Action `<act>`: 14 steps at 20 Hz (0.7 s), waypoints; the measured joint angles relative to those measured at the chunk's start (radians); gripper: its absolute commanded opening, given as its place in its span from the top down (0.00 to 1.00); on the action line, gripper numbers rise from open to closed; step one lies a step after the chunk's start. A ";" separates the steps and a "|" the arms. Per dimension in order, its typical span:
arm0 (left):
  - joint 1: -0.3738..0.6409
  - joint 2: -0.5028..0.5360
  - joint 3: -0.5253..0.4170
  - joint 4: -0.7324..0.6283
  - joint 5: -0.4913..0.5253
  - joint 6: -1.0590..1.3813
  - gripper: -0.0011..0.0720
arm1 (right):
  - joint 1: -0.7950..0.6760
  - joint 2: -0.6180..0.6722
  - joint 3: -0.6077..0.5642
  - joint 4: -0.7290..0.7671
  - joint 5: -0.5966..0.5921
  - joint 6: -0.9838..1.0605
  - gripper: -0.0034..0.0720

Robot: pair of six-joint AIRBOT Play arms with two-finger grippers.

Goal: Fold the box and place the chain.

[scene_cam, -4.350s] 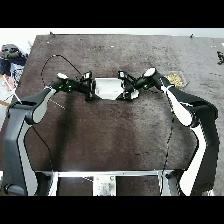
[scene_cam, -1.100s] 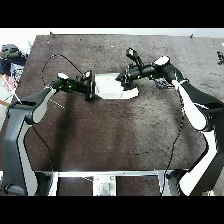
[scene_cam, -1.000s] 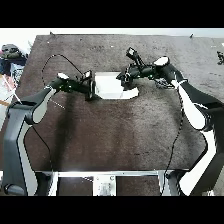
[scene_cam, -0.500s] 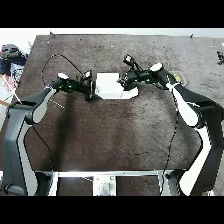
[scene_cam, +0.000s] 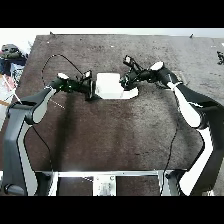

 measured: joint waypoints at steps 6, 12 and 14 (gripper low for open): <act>0.000 0.000 0.000 0.000 0.000 0.000 0.52 | -0.024 0.127 0.001 -0.053 0.143 0.010 0.04; 0.000 0.000 0.000 0.000 0.000 0.000 0.52 | 0.008 0.140 -0.024 -0.271 0.253 0.011 0.04; 0.000 0.000 0.000 0.000 0.000 0.000 0.52 | 0.024 0.121 -0.032 -0.315 0.253 0.011 0.20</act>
